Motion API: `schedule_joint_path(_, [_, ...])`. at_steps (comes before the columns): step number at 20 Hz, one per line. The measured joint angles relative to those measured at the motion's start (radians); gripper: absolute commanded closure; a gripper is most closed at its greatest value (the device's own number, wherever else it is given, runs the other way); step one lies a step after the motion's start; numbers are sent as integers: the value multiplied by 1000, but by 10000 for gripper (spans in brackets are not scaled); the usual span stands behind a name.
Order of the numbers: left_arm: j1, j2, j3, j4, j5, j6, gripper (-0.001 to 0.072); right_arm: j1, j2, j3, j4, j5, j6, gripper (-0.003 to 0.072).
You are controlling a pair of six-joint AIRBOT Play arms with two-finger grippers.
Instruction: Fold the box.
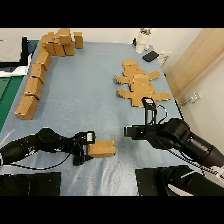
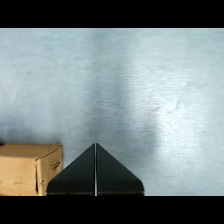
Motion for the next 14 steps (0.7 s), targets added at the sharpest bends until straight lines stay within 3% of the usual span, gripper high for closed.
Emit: schedule_joint_path(14, [0,0,3,-12,3,-11,187,-30,-127,11,55,115,48,681])
